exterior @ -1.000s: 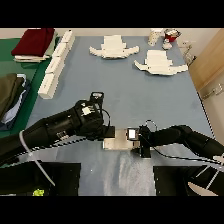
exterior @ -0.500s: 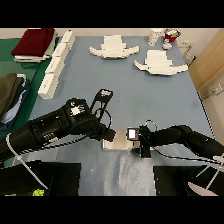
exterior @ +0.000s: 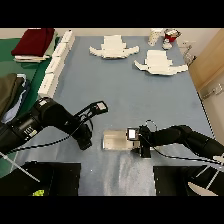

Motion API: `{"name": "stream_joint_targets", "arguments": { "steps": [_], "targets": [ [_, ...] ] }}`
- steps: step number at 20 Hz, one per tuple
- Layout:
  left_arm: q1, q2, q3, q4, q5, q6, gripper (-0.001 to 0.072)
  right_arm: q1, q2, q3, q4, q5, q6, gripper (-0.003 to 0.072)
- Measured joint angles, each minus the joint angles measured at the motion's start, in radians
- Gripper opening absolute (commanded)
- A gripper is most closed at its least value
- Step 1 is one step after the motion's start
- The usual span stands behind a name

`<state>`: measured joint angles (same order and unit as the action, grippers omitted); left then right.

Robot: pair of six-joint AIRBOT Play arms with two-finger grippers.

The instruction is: Fold the box.

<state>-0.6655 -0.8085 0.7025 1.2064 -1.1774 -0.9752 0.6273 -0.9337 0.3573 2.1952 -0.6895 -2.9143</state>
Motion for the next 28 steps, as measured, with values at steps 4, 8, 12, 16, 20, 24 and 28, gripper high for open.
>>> {"name": "stream_joint_targets", "arguments": {
  "steps": [4,8,12,16,20,24,28],
  "targets": [
    [0.117,0.034,-0.157,-0.134,0.150,0.378,0.0697,0.000,0.000,0.000,0.000,0.000,0.000,0.0513],
    [0.159,0.042,-0.290,-0.364,0.281,0.726,0.0697,0.000,0.000,0.000,0.000,0.000,0.000,0.0513],
    [0.169,0.025,-0.370,-0.566,0.391,1.011,0.0697,0.000,0.000,0.000,0.000,0.000,0.000,0.0513],
    [0.171,-0.007,-0.395,-0.658,0.454,1.122,0.0698,0.000,0.000,0.000,0.000,0.000,0.000,0.0513],
    [0.171,-0.033,-0.402,-0.700,0.461,1.190,0.0698,0.000,0.000,0.000,0.000,0.000,0.000,0.0513],
    [0.171,-0.063,-0.403,-0.742,0.450,1.249,0.0698,0.000,0.000,0.000,0.000,0.000,0.000,0.0513],
    [0.144,-0.103,-0.402,-0.818,0.459,1.329,0.0698,0.000,0.000,0.000,0.000,0.000,0.000,0.0513]
  ]
}}
